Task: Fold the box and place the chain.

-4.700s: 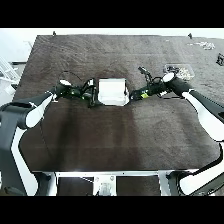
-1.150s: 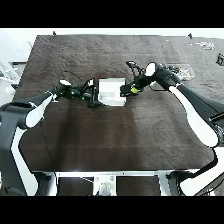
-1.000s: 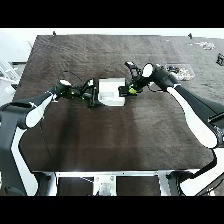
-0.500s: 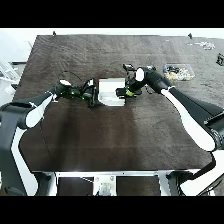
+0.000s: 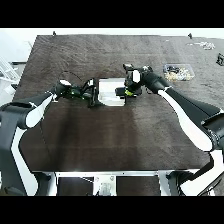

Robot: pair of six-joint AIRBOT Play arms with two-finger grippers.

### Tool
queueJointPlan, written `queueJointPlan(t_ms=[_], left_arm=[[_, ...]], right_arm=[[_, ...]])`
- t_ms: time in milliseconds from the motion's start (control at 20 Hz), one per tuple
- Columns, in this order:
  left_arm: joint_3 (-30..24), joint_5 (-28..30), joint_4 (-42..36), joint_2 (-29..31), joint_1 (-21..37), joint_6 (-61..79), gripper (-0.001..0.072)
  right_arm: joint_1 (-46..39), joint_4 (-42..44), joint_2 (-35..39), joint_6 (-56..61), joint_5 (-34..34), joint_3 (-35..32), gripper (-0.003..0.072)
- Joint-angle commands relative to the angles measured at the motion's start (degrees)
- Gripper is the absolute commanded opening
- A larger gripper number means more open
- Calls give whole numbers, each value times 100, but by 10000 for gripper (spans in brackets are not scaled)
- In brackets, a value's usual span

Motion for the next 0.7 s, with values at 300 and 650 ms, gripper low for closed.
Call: queueJointPlan(t_ms=[300,650], left_arm=[[0,2,2,4,2,2,542],[0,2,2,4,2,2,542]], right_arm=[[96,-199,-374,190,597,496,423],[96,-555,-774,369,1209,1067,362]])
